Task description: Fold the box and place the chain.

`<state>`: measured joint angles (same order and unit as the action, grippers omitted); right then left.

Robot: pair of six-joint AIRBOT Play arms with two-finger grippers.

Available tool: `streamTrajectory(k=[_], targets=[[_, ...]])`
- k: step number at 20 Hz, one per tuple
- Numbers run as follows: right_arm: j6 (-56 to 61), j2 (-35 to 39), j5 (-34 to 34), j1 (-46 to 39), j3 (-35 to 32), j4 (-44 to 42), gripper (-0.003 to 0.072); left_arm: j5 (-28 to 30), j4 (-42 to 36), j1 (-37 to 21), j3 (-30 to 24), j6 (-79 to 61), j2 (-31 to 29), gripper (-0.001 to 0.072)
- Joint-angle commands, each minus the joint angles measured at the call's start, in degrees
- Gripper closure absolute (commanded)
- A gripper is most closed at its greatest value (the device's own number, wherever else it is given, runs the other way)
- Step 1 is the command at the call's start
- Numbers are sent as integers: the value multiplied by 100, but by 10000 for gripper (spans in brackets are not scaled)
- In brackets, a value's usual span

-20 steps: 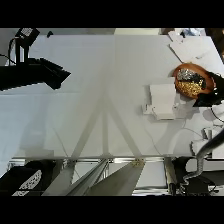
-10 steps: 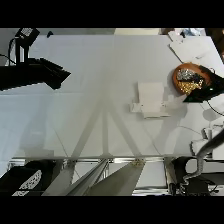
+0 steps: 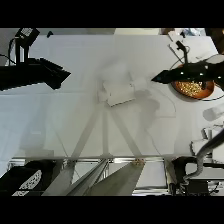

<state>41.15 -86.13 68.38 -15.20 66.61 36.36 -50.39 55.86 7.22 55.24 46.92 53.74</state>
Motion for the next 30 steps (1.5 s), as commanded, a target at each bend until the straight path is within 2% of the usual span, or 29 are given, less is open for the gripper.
streamTrajectory(k=[1, 9, 11, 15, 18, 21, 30], targets=[[101, 24, -1355, 785, -173, 90, 682, 2, 2, 0, 0, -2, 0, 310], [57, 81, -3998, 1722, -1980, -879, 682, 0, 2, 0, 0, 0, 0, 310], [42, 208, -4356, 1853, -2149, -918, 681, 2, 4, 0, 0, 0, 0, 310], [35, 522, -4402, 1864, -2149, -833, 679, 0, 2, 0, 0, 0, 0, 310], [39, 684, -4148, 1864, -2149, -621, 678, 2, 2, 0, 0, 0, 0, 310], [37, 715, -3847, 1864, -2149, -621, 678, 2, 2, 0, 0, 0, 0, 310], [37, 715, -3838, 1864, -2149, -623, 678, 2, -11, 0, 0, 0, 0, 310]])
